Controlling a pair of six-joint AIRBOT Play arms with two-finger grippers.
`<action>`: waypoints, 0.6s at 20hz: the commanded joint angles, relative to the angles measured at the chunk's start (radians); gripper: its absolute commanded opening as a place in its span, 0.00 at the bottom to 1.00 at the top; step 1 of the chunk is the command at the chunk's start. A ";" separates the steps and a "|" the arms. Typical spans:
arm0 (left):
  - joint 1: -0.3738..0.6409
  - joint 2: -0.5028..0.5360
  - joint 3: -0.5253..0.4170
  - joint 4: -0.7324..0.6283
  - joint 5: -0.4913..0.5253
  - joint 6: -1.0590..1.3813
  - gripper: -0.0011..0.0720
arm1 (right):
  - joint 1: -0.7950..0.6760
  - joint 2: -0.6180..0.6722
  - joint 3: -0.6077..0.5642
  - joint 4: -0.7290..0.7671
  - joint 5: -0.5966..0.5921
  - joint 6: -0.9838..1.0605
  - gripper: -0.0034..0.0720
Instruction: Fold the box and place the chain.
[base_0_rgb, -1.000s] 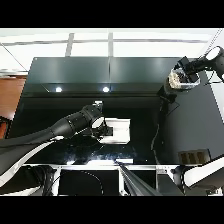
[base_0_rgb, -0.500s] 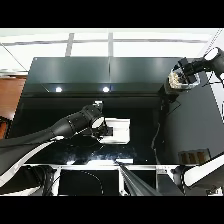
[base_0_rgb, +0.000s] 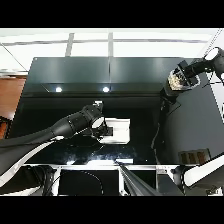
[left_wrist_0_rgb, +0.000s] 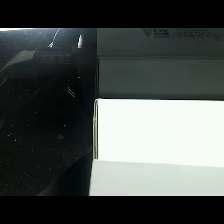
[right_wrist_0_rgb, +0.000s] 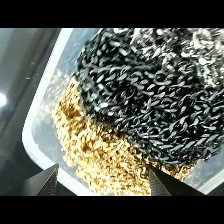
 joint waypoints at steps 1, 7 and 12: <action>0.000 -0.001 0.000 0.000 -0.002 0.000 0.06 | 0.010 -0.002 0.001 -0.045 -0.010 -0.005 0.84; 0.000 -0.001 0.000 0.000 -0.002 0.000 0.06 | 0.043 -0.020 0.001 -0.037 -0.027 -0.005 0.79; 0.000 -0.001 0.000 0.000 -0.002 0.000 0.06 | 0.040 -0.002 0.006 0.032 -0.031 -0.151 0.11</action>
